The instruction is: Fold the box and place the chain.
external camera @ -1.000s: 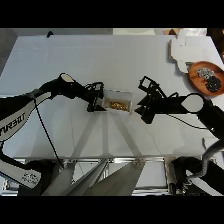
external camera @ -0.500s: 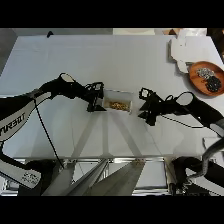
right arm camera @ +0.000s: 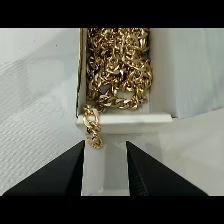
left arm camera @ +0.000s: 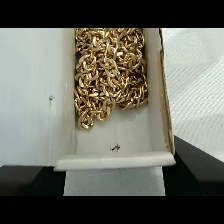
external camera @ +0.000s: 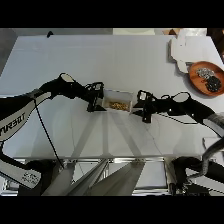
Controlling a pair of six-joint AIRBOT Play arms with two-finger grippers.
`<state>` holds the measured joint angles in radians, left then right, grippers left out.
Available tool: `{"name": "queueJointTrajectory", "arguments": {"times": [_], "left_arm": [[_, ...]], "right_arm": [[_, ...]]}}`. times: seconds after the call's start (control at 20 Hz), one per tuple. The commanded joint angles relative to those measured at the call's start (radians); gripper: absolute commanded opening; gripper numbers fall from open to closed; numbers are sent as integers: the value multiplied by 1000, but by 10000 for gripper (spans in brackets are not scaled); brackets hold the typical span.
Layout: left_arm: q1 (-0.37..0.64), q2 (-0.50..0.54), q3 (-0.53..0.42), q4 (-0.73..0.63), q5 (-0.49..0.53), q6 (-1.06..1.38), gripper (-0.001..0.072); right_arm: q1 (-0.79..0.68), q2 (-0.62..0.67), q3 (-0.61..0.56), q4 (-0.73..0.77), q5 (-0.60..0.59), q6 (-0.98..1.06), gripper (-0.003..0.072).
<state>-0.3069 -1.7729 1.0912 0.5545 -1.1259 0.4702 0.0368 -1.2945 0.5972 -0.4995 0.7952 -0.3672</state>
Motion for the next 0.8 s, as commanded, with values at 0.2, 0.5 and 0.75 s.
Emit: {"name": "queueJointTrajectory", "arguments": {"times": [0.2, 0.5, 0.75], "left_arm": [[0, 0, 0, 0, 0, 0, 335], [0, 0, 0, 0, 0, 0, 335], [0, 0, 0, 0, 0, 0, 335]], "right_arm": [[0, -16, 0, 38, -1, -136, 254], [0, -64, 0, 38, 32, -139, 165], [42, -75, 0, 37, 30, -139, 13]]}}
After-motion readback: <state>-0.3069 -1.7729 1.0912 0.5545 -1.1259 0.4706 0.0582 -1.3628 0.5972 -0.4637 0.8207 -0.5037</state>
